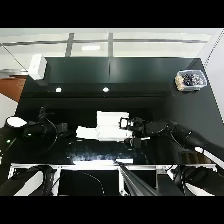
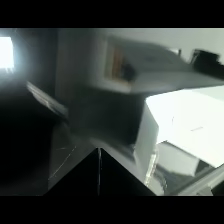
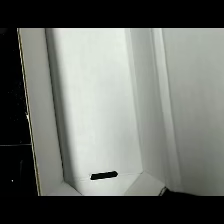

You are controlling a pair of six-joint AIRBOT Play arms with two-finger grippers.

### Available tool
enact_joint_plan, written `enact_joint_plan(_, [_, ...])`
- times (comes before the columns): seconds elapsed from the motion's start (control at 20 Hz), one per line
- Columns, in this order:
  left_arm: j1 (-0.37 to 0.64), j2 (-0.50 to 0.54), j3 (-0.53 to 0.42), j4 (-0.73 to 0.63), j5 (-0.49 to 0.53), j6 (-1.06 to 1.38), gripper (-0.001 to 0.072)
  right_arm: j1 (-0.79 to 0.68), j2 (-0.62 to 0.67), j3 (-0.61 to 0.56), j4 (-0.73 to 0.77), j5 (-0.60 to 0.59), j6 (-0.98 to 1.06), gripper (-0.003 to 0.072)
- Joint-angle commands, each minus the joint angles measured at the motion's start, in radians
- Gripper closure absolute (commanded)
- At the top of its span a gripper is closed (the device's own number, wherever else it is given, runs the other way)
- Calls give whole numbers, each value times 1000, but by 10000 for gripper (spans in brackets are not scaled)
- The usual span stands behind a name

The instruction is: Fold the box and place the chain.

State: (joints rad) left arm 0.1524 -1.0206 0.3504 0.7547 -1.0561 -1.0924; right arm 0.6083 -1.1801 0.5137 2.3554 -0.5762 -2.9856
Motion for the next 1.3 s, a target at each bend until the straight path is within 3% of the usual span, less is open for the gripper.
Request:
enact_joint_plan(0.0, [-72,-90,-10,-63,70,-11,682,0,-1,0,0,1,1,334])
enact_joint_plan(0.35, [-264,-139,-5,-203,195,45,677,1,-1,0,0,4,1,334])
enact_joint_plan(0.4, [-269,-139,-5,-219,196,50,638,0,-1,0,0,6,1,335])
enact_joint_plan(0.55, [-268,-138,23,-204,152,68,90,0,-1,0,0,8,1,335])
enact_joint_plan(0.6, [-268,-138,36,-205,133,79,8,0,-1,0,0,8,1,334])
enact_joint_plan(0.95, [-301,-126,109,-224,53,74,9,0,-1,0,0,8,1,335])
enact_joint_plan(1.25, [-389,-56,120,-227,142,28,10,1,-1,0,0,9,5,334])
